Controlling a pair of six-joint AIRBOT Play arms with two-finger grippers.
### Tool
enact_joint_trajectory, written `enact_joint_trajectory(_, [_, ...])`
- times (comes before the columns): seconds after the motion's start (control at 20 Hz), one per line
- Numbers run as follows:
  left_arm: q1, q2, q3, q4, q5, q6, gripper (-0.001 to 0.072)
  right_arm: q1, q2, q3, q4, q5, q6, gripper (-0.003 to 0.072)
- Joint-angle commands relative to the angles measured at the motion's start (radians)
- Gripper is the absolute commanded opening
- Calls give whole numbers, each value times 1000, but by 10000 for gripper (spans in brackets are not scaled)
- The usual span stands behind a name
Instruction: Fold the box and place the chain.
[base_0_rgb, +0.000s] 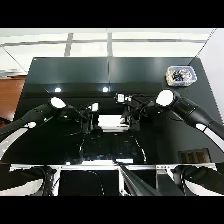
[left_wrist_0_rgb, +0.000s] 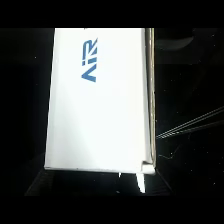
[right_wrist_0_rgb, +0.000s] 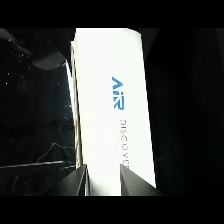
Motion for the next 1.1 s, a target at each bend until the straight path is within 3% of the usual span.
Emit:
enact_joint_trajectory(0.0, [0,-1,1,0,0,0,399,1,0,0,-6,5,0,228])
enact_joint_trajectory(0.8, [0,-1,1,0,0,0,399,-8,21,-10,-44,40,99,229])
enact_joint_trajectory(0.9, [0,-1,1,0,0,0,399,-27,71,-1,-42,68,172,229])
enact_joint_trajectory(1.05, [0,-1,1,0,0,0,399,-72,119,-1,-27,144,454,227])
